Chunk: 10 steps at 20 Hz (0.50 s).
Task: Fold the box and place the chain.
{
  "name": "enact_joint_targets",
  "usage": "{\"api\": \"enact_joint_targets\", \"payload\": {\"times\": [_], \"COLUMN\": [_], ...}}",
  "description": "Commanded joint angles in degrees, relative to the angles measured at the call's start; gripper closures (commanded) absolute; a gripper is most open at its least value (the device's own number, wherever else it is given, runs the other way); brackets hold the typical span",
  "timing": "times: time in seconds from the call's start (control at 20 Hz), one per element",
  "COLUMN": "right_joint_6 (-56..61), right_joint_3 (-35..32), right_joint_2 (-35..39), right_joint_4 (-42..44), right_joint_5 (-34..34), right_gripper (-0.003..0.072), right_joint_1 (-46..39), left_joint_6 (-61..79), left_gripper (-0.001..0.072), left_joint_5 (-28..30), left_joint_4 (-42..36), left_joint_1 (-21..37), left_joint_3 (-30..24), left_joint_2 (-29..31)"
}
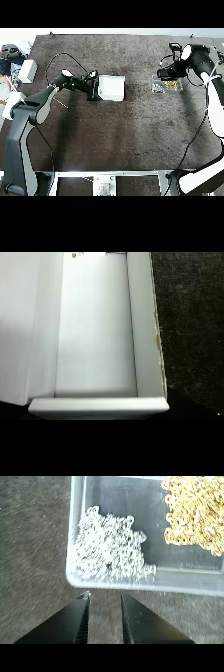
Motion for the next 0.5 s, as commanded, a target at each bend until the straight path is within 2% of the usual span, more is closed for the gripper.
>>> {"api": "enact_joint_targets", "payload": {"times": [0.0, 0.45], "right_joint_6": [-2.5, -3.8], "right_joint_3": [-0.2, -0.2], "right_joint_2": [-3.3, -7.0], "right_joint_4": [1.3, 1.5], "right_joint_5": [-3.7, -6.1], "right_gripper": [0.0474, 0.0475], "right_joint_1": [-1.1, -1.0], "left_joint_6": [0.0, 0.0], "left_gripper": [0.0223, 0.0223], "left_joint_5": [0.0, 0.0], "left_joint_4": [0.0, 0.0], "left_joint_1": [0.0, 0.0], "left_joint_3": [0.0, 0.0], "left_joint_2": [0.0, 0.0]}}
